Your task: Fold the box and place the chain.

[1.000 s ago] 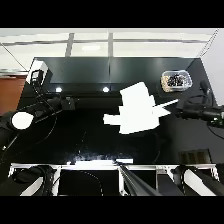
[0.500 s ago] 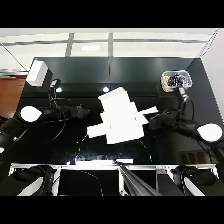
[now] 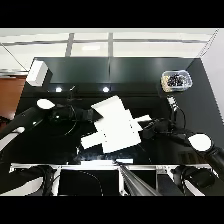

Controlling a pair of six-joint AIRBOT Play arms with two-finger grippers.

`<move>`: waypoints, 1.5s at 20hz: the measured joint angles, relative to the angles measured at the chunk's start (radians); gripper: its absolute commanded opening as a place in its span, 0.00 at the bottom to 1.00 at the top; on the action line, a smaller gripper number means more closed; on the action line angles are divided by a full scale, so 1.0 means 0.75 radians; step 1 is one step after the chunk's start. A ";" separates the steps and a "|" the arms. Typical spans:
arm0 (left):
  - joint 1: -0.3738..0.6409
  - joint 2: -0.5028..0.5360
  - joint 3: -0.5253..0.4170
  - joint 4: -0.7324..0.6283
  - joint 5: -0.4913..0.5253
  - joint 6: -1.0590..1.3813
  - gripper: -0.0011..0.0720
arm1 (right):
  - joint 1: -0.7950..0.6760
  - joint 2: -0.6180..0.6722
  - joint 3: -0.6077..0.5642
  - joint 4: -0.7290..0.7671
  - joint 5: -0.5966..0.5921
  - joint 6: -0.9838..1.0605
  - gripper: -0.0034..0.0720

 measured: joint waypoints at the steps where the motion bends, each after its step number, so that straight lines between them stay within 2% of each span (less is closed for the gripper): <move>1: 0.000 -0.052 0.028 -0.019 -0.053 0.053 0.98 | 0.003 -0.001 -0.003 0.000 -0.005 0.001 0.06; 5: 0.000 -0.226 0.102 -0.065 -0.266 0.263 0.98 | 0.009 -0.001 -0.005 -0.001 -0.008 0.004 0.06; 10: 0.000 -0.324 0.127 -0.121 -0.414 0.457 0.94 | 0.010 -0.001 -0.005 -0.003 -0.011 0.010 0.06; 12: -0.001 -0.339 0.130 -0.159 -0.454 0.522 0.76 | 0.010 -0.001 -0.005 -0.002 -0.012 0.013 0.06; 13: -0.001 -0.344 0.131 -0.172 -0.465 0.546 0.71 | 0.010 -0.001 -0.005 -0.002 -0.012 0.014 0.06; 14: -0.001 -0.346 0.131 -0.180 -0.476 0.567 0.57 | 0.011 -0.001 -0.005 -0.003 -0.012 0.014 0.06; 16: -0.001 -0.350 0.132 -0.190 -0.484 0.605 0.21 | 0.011 -0.001 -0.005 -0.002 -0.011 0.015 0.06; 17: -0.001 -0.352 0.132 -0.190 -0.490 0.617 0.15 | 0.011 -0.001 -0.005 -0.003 -0.010 0.017 0.06; 21: -0.001 -0.354 0.132 -0.174 -0.505 0.663 0.15 | 0.011 -0.001 -0.005 -0.004 -0.009 0.018 0.06; 22: -0.001 -0.354 0.132 -0.172 -0.509 0.668 0.04 | 0.011 -0.001 -0.005 -0.005 -0.009 0.018 0.06; 23: -0.001 -0.354 0.132 -0.169 -0.511 0.675 0.05 | 0.011 -0.001 -0.005 -0.008 -0.009 0.018 0.23; 24: -0.001 -0.354 0.132 -0.167 -0.522 0.684 0.05 | 0.011 -0.001 -0.005 -0.009 -0.009 0.019 0.62; 25: -0.002 -0.355 0.132 -0.162 -0.510 0.690 0.05 | 0.010 0.000 -0.003 -0.014 -0.005 0.020 0.91; 27: -0.001 -0.354 0.132 -0.161 -0.510 0.713 0.04 | -0.008 0.000 0.029 -0.059 0.051 0.021 0.90; 30: -0.003 -0.345 0.138 -0.150 -0.512 0.754 0.04 | -0.115 0.000 0.182 -0.285 0.263 0.049 0.90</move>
